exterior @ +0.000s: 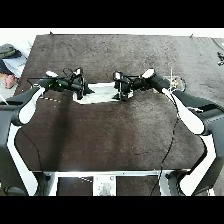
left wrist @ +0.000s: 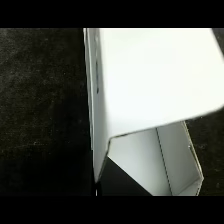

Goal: Fold the box and place the chain.

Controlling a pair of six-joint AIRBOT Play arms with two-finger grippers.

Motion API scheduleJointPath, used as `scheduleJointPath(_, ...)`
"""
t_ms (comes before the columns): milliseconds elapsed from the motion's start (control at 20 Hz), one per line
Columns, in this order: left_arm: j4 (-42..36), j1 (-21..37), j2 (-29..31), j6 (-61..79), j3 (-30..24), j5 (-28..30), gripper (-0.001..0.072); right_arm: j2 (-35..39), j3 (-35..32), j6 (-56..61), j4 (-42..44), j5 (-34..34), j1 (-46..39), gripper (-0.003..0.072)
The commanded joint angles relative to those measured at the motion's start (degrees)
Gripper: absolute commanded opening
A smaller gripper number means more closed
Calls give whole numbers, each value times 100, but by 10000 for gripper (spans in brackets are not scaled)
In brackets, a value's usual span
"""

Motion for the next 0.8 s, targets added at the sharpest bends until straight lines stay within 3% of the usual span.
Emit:
scheduleJointPath(0,-2,0,0,-7,0,15,13,-125,103,162,2,352,-22,592)
scheduleJointPath(650,-2,0,0,-7,0,13,13,-350,111,-28,144,503,-70,590)
scheduleJointPath(750,-2,0,0,-7,0,11,13,-365,114,-105,378,496,-70,548)
